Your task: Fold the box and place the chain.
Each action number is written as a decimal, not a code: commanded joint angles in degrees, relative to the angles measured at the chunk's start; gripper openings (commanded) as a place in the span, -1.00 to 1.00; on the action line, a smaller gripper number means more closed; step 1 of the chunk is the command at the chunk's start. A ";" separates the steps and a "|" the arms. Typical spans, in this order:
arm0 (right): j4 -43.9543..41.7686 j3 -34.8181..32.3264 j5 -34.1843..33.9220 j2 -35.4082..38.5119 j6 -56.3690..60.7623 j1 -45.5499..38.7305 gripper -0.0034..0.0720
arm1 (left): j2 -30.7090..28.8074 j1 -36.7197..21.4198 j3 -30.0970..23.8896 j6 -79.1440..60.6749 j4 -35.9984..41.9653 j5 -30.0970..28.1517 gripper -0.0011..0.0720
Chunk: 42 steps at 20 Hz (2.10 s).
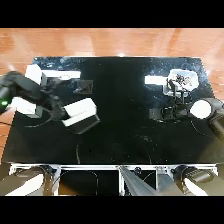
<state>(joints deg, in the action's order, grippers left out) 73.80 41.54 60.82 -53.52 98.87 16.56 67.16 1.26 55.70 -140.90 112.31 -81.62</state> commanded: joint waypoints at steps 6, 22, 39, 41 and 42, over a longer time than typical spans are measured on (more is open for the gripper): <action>-1.73 -0.02 -1.38 0.04 -5.07 3.80 -0.83 | -7.32 -34.23 -9.46 11.45 -5.07 -10.47 -0.92; -0.92 -0.02 -7.08 0.04 -3.15 5.64 -0.82 | -11.78 -52.26 -10.62 6.86 -13.88 10.01 -0.91; -2.01 -0.02 -7.08 0.02 -1.14 5.60 -0.82 | -4.83 -52.26 -10.60 1.62 -9.60 11.67 0.73; -1.99 -0.02 -7.06 0.02 -1.16 5.60 -0.83 | -4.83 -52.22 -10.60 1.79 -9.60 12.83 0.76; -1.99 -0.02 -7.06 0.04 -1.16 5.60 -0.83 | -4.85 -52.19 -10.54 1.79 -9.60 13.11 0.75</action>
<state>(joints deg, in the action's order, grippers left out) 71.81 41.54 53.76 -53.52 97.69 22.15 62.28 -50.98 45.10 -139.11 102.83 -69.65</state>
